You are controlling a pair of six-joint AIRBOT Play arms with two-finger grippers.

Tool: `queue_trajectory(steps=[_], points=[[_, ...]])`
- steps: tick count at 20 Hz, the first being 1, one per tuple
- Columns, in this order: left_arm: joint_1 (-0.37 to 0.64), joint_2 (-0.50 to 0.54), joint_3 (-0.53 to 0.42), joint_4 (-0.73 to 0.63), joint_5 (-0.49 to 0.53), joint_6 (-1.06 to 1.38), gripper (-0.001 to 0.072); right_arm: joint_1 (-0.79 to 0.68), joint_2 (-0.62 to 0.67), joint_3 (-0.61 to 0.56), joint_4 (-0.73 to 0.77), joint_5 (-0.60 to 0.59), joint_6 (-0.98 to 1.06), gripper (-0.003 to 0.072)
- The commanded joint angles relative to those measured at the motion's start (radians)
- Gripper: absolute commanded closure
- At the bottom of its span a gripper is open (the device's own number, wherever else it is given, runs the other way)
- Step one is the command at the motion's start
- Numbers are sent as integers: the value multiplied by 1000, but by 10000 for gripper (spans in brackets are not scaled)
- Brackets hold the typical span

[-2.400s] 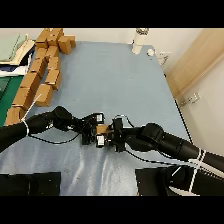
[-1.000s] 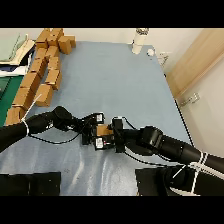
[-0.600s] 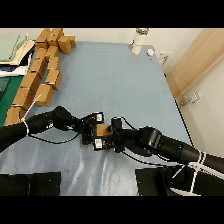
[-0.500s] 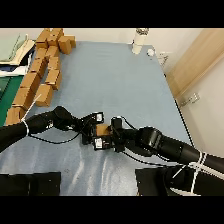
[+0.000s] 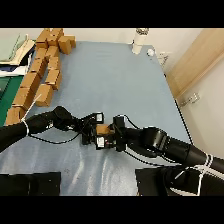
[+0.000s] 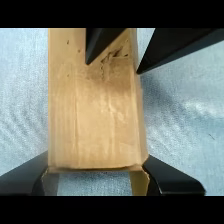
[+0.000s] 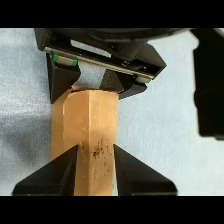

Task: Fold the box.

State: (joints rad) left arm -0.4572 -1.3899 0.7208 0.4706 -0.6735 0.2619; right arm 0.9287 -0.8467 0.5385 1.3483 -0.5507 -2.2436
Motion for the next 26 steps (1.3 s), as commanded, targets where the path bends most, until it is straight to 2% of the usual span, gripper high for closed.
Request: queue_trajectory(steps=[1,8,9,10,11,22,26], points=[[0,0,0,0,1,0,306,1,8,1,-1,-5,3,359],[0,0,0,0,1,0,306,1,6,11,-14,13,4,361],[0,0,0,0,1,0,306,1,6,11,-15,13,3,377],[0,0,0,0,1,0,306,0,6,11,-20,13,3,460],[0,0,0,0,1,0,306,0,6,11,-26,16,3,467],[0,0,0,0,1,0,306,1,-14,11,23,3,11,467],[0,0,0,0,1,0,306,2,-14,10,103,-43,10,467]])
